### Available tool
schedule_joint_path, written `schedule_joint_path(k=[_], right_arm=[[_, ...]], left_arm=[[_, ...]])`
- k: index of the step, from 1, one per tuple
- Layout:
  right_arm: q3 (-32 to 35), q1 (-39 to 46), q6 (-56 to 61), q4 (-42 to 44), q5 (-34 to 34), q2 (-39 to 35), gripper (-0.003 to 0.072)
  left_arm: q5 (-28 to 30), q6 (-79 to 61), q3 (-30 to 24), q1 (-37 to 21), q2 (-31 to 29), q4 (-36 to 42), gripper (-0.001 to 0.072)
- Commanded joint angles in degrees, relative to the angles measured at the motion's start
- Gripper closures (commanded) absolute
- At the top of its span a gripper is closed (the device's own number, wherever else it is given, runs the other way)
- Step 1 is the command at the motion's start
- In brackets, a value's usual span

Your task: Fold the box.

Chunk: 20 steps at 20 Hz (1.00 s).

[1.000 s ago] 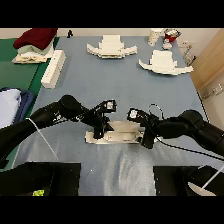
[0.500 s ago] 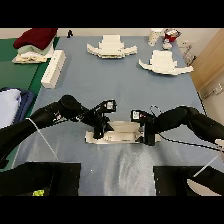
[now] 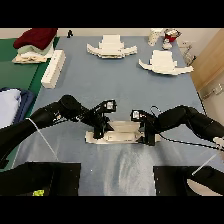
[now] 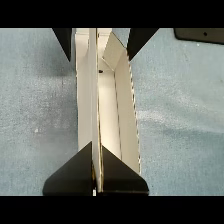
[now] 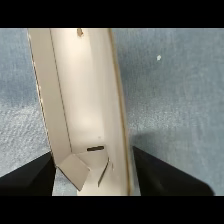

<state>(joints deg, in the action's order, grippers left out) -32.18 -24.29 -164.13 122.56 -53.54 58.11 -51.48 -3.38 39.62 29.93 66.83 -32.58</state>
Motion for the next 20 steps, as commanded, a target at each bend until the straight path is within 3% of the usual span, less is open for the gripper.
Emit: schedule_joint_path(k=[1,8,20], right_arm=[[0.0,-0.1,0.2,0.1,-0.1,0.0,-0.0026],[3.5,-0.2,-8.4,5.9,2.0,0.0,-0.0026],[4.7,-0.2,-8.4,5.7,5.7,2.1,-0.0001]], left_arm=[[0.0,0.0,0.0,0.0,0.0,0.0,0.0694],[0.0,0.0,0.0,0.0,0.0,0.0,0.0694],[0.0,0.0,0.0,0.0,0.0,0.0,0.0694]])
